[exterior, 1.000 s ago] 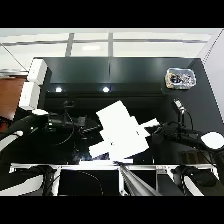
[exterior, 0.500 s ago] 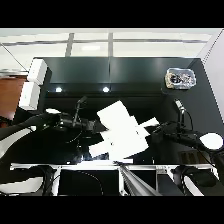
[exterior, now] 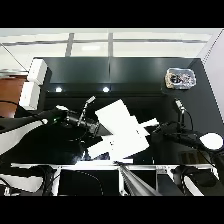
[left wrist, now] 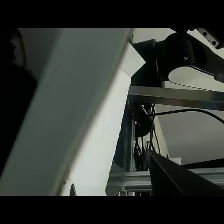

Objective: Fold the box and place the chain.

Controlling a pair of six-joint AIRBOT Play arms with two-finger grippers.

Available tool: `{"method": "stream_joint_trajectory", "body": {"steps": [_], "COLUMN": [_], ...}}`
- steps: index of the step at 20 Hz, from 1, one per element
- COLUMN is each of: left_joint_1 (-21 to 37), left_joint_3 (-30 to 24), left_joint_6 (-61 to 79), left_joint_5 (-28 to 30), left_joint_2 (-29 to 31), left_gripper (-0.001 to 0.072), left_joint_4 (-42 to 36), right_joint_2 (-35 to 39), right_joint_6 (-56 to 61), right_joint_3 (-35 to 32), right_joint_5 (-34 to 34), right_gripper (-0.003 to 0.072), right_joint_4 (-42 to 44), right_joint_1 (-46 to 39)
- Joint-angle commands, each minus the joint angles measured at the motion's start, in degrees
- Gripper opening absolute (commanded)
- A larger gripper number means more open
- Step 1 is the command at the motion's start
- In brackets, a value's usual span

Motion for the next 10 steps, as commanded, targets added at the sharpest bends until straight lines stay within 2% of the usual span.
{"method": "stream_joint_trajectory", "body": {"steps": [1,3,6,8,9,10], "left_joint_1": [0.0,0.1,-1.1,-2.5,-3.1,-3.3], "left_joint_3": [0.5,0.9,1.4,1.6,1.9,2.3], "left_joint_6": [1.6,1.6,1.6,1.5,1.5,1.5], "left_joint_5": [0.6,0.5,0.7,1.9,3.4,3.7], "left_joint_2": [-1.1,-1.1,-1.1,-1.1,-1.1,-1.1], "left_gripper": [0.0557,0.0546,0.0365,0.0352,0.0286,0.0150], "left_joint_4": [0.2,0.3,4.0,6.3,7.0,7.6], "right_joint_2": [0.0,0.0,0.0,0.0,0.0,0.0], "right_joint_6": [0.1,0.1,0.1,0.0,0.1,0.1], "right_joint_3": [0.0,0.0,0.0,0.0,0.0,0.0], "right_joint_5": [0.0,0.0,0.0,0.0,0.0,0.1], "right_gripper": [0.0050,0.0050,0.0050,0.0051,0.0050,0.0052], "right_joint_4": [0.0,0.0,-0.3,-0.5,-0.5,-0.5], "right_joint_1": [0.0,0.0,0.0,0.0,0.0,0.0]}}
